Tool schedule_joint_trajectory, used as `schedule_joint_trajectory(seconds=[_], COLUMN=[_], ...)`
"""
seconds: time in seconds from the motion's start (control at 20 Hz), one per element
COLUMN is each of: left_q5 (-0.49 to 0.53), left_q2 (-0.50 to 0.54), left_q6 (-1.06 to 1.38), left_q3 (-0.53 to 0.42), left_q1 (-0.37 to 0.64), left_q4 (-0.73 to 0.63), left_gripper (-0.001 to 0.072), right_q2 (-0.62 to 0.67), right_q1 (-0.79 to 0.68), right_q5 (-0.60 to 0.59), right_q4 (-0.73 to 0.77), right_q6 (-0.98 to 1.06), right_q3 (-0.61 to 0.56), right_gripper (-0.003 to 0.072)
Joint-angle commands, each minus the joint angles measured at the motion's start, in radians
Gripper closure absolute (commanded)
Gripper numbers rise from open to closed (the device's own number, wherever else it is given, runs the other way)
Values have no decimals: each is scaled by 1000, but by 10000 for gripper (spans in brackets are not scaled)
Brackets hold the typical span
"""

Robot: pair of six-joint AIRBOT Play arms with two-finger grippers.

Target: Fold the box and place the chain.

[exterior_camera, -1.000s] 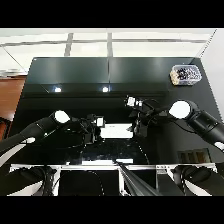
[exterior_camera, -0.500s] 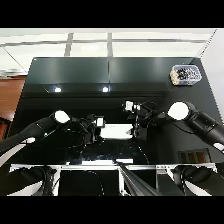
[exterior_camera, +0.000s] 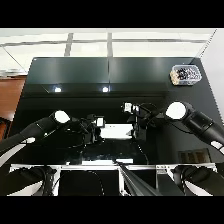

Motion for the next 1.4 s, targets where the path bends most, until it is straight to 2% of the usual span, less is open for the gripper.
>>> schedule_joint_trajectory(seconds=[0.0, 0.05, 0.1, 0.15, 1.35], left_q5=[1, 1, 1, 1, 1], left_q2=[-1, -1, -1, -1, -1], left_q6=[0, 0, 0, 0, 0], left_q3=[1, 1, 1, 1, 1], left_q1=[0, 0, 0, 0, 0], left_q4=[0, 0, 0, 0, 0], left_gripper=[435, 435, 435, 435, 435], right_q2=[-9, -9, -9, -9, -9], right_q1=[1, 1, 1, 1, 1], right_q5=[11, 16, 21, 28, 37], right_q4=[0, 0, 0, 0, -5], right_q6=[2, 2, 2, 2, 3], right_q3=[-3, -3, -3, -3, -19], right_gripper=[259, 274, 433, 506, 476])
